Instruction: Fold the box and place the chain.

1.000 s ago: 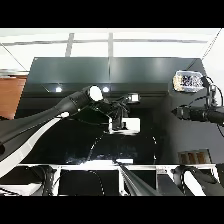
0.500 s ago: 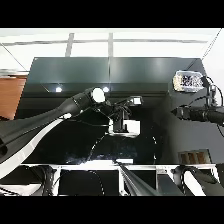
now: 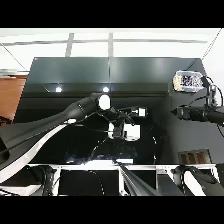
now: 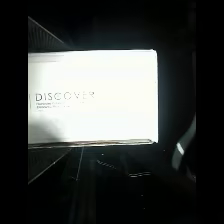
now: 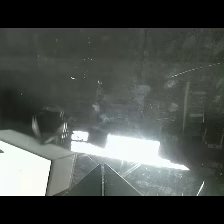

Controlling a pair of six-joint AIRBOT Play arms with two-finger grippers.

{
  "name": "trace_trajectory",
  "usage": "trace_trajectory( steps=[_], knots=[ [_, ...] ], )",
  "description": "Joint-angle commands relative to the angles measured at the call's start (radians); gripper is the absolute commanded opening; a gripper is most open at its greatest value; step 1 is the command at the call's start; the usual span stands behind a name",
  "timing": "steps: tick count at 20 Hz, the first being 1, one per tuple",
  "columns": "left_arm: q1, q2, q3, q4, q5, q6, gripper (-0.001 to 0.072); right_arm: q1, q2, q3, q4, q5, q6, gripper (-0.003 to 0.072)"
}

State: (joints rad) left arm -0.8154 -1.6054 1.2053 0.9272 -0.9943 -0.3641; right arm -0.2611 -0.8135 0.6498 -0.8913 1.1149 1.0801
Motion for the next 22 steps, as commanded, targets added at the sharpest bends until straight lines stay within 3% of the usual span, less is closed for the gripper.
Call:
trace_trajectory(
  steps=[1,6,7,8,9,11,14,17,22],
  knots=[
    [-0.029,-0.009,0.000,0.145,0.067,-0.091,0.0708,-0.001,0.001,0.000,0.000,0.000,0.000,0.0019],
    [-0.042,-0.048,-0.002,0.198,0.122,-0.145,0.0695,-0.001,0.001,0.000,0.000,0.000,0.000,0.0018],
    [-0.044,-0.046,0.000,0.198,0.122,-0.149,0.0653,-0.001,0.001,0.000,0.000,0.000,0.000,0.0018],
    [-0.044,-0.042,0.001,0.207,0.116,-0.167,0.0478,-0.001,0.001,0.000,0.000,0.000,0.000,0.0018],
    [-0.037,-0.034,0.001,0.219,0.110,-0.201,0.0348,-0.001,0.001,0.000,0.000,-0.001,0.000,0.0018],
    [0.030,-0.010,0.001,0.211,0.089,-0.296,0.0337,-0.001,0.001,0.000,0.000,-0.001,0.000,0.0018],
    [0.232,0.047,0.001,0.218,0.039,-0.329,0.0338,-0.001,0.001,0.000,0.000,-0.018,0.000,0.0019],
    [0.509,0.082,0.013,0.219,0.029,-0.441,0.0338,-0.001,0.000,0.000,0.000,-0.027,0.000,0.0019],
    [0.957,0.014,0.151,0.219,0.018,-0.592,0.0339,-0.001,0.000,0.000,0.057,-0.048,0.005,0.0018]
  ],
)
